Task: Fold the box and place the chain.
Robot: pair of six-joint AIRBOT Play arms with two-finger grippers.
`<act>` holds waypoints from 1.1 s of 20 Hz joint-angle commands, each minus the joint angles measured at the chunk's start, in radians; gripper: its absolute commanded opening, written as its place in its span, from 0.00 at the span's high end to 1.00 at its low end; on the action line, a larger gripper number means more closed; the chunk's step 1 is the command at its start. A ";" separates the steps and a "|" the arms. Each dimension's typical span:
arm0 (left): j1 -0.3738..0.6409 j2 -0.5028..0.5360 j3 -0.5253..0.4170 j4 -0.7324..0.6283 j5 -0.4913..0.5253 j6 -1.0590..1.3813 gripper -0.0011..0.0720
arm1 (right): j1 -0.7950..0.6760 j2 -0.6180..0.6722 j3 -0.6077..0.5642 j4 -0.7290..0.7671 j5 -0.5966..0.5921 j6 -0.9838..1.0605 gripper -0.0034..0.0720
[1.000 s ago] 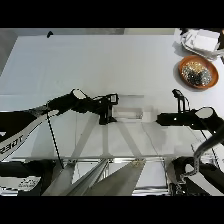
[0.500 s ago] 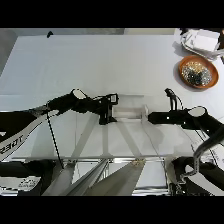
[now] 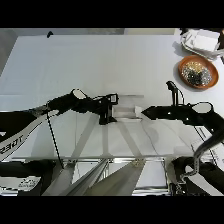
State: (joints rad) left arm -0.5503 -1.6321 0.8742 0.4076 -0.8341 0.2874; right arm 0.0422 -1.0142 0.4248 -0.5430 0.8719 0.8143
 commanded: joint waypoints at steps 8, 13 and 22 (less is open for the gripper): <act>0.000 0.000 0.001 0.000 0.000 0.000 0.54 | 0.147 -0.004 0.102 -0.176 -0.043 0.221 0.32; 0.000 0.000 0.001 0.000 0.000 0.000 0.54 | 0.270 -0.075 0.208 -0.391 -0.027 0.472 0.32; 0.000 0.000 0.001 0.000 0.000 0.000 0.54 | 0.417 -0.165 0.330 -0.722 0.015 0.878 0.32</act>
State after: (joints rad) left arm -0.5503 -1.6325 0.8742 0.4072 -0.8341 0.2878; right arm 0.4156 -1.1477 0.7212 -1.1755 0.8734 1.5673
